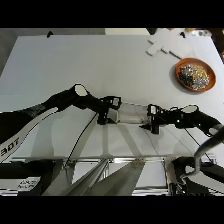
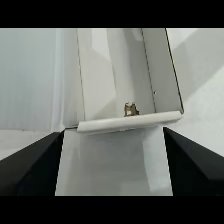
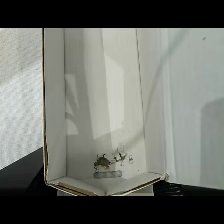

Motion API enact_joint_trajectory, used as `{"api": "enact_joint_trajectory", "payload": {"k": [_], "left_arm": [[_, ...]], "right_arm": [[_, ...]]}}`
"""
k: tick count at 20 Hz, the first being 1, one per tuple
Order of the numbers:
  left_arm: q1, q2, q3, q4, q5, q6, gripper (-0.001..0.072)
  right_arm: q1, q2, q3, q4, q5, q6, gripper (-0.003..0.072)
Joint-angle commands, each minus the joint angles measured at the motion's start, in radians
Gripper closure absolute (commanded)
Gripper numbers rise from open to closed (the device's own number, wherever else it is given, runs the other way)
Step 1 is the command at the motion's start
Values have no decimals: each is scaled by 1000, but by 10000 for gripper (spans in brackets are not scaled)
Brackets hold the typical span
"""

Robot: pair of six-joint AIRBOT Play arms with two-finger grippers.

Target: Fold the box and place the chain.

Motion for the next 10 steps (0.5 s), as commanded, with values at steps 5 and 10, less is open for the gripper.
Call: {"api": "enact_joint_trajectory", "payload": {"k": [5, 10], "left_arm": [[-28, -31, 0, -6, -8, 0, 11], [-29, -30, 0, -7, -47, -2, 11]], "right_arm": [[0, 0, 0, 0, 0, 0, 371], [0, 0, 0, 0, 0, 0, 371]]}}
